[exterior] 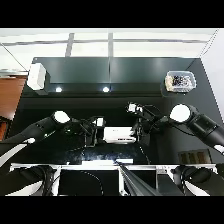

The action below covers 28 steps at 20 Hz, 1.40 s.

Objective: Fold the box and place the chain.

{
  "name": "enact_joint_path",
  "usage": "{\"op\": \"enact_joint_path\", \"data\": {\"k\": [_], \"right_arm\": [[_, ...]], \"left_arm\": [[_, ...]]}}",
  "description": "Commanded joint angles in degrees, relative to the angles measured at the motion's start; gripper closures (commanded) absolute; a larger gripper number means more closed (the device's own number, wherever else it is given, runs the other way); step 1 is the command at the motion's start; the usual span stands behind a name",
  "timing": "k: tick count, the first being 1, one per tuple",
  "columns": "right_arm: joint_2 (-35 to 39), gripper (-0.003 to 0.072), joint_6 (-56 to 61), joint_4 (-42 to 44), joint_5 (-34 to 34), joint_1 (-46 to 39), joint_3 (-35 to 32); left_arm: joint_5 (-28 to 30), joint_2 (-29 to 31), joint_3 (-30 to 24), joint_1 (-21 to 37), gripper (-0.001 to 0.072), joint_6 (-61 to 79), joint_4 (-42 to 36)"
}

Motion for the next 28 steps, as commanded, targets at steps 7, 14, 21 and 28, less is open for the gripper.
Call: {"op": "enact_joint_path", "data": {"k": [7,14,21,28], "right_arm": [[-1.5,0.0447,1.3,0.0,0.1,1.7,-0.3],[-1.5,0.0406,5.0,-0.7,-0.1,2.4,-0.2],[3.8,0.0409,22.1,1.2,6.5,-4.1,2.8],[3.7,0.067,32.2,25.3,3.3,-6.2,-8.1]], "left_arm": [[0.0,0.0,0.0,0.0,0.0417,0.1,0.0],[0.0,0.0,0.0,0.0,0.0417,0.1,0.0],[0.0,0.0,0.0,0.0,0.0417,0.1,0.0],[0.0,0.0,0.0,0.0,0.0417,0.1,0.0]]}}
